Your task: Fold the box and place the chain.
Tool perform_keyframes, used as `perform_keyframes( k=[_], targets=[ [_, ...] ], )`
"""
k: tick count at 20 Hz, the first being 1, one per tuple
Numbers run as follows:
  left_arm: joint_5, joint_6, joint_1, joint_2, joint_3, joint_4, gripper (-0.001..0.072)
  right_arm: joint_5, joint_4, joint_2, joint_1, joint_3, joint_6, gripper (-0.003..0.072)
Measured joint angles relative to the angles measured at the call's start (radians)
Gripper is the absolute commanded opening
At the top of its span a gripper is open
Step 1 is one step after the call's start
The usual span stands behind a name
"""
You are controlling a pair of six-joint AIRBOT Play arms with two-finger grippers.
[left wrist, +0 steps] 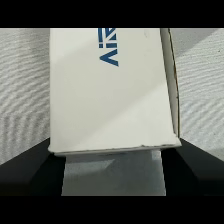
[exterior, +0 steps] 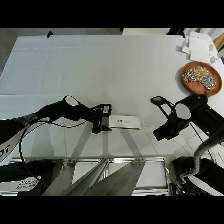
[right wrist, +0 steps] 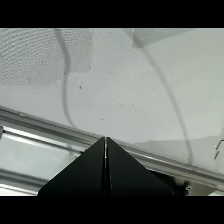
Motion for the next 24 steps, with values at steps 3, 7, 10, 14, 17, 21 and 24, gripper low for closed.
perform_keyframes(
  k=[3,7,10,14,17,21,24],
  targets=[
    [-0.002,-0.001,0.0,0.0,0.0,0.0,0.0409,-0.024,0.037,0.0,-0.002,-0.022,0.021,0.0009],
    [-0.012,-0.004,0.0,0.0,0.0,0.0,0.0002,-0.075,0.088,0.0,-0.002,-0.032,0.03,0.001],
    [-0.015,-0.032,0.004,0.018,0.0,0.007,0.0002,-0.099,0.105,0.0,-0.002,-0.034,0.033,0.001],
    [0.008,-0.192,0.057,0.1,0.0,0.025,0.0002,-0.119,0.114,0.0,-0.002,-0.034,0.034,0.001],
    [0.008,-0.349,0.152,0.203,0.0,0.093,0.0001,-0.139,0.116,0.0,-0.002,-0.035,0.036,0.001],
    [-0.003,-0.538,0.33,0.374,-0.001,0.218,0.0001,-0.173,0.118,0.0,-0.002,-0.034,0.035,0.001],
    [-0.009,-0.652,0.503,0.503,-0.001,0.277,0.0002,-0.193,0.118,0.0,-0.002,-0.035,0.035,0.0011]
  ],
)
